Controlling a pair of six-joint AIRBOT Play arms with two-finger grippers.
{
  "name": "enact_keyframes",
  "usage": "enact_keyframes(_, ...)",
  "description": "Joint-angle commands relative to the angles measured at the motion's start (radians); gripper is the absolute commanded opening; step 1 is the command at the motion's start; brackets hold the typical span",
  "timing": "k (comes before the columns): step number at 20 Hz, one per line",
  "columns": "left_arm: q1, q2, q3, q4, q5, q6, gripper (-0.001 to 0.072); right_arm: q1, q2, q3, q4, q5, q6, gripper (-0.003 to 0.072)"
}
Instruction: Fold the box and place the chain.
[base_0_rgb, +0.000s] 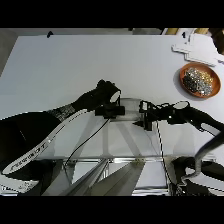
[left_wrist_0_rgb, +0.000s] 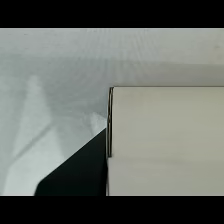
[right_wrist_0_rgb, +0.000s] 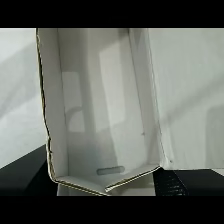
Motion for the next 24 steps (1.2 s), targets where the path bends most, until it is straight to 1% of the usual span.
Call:
enact_keyframes(1,0.004,0.002,0.001,-0.003,0.002,0.001,0.0197,0.000,0.001,0.000,0.000,0.000,0.000,0.0298)
enact_keyframes(2,0.007,0.005,0.001,-0.006,0.001,0.001,0.0218,0.000,0.001,0.000,0.000,0.000,0.000,0.0298)
enact_keyframes(7,0.016,0.014,0.001,-0.021,-0.001,0.001,0.0198,0.000,0.001,0.000,0.000,0.000,0.000,0.0298)
enact_keyframes(8,0.016,0.013,0.001,-0.022,-0.001,0.001,0.0147,0.000,0.001,0.000,0.000,0.000,0.000,0.0298)
enact_keyframes(9,0.015,0.012,0.001,-0.024,0.000,0.007,-0.0006,-0.001,0.001,0.000,0.000,0.000,0.000,0.0298)
enact_keyframes(13,0.016,0.012,0.001,-0.029,0.003,0.011,0.0001,0.000,0.001,0.000,0.000,0.000,0.000,0.0298)
enact_keyframes(14,0.016,0.013,0.001,-0.032,0.002,0.011,0.0013,0.000,0.001,0.000,0.000,0.000,0.000,0.0298)
enact_keyframes(16,0.020,0.019,0.001,-0.053,0.002,0.011,0.0097,0.000,0.001,0.000,0.000,0.000,0.000,0.0298)
enact_keyframes(17,0.022,0.027,0.001,-0.064,0.001,0.012,0.0113,0.000,0.001,0.000,0.000,0.000,0.000,0.0298)
enact_keyframes(18,0.029,0.039,0.001,-0.069,-0.002,0.018,0.0114,0.000,0.001,0.000,0.000,0.000,0.000,0.0298)
enact_keyframes(19,0.035,0.056,0.001,-0.069,-0.007,0.058,0.0154,0.000,0.001,0.000,0.000,0.000,0.000,0.0298)
enact_keyframes(20,0.043,0.078,0.001,-0.069,-0.015,0.134,0.0225,0.000,0.001,0.000,0.000,0.000,0.000,0.0298)
enact_keyframes(23,0.100,0.167,0.001,-0.107,-0.021,0.394,0.0236,0.000,0.001,0.000,0.000,0.000,0.000,0.0298)
enact_keyframes(24,0.124,0.207,0.000,-0.124,-0.040,0.522,0.0309,0.000,0.001,0.000,0.000,0.000,0.000,0.0298)
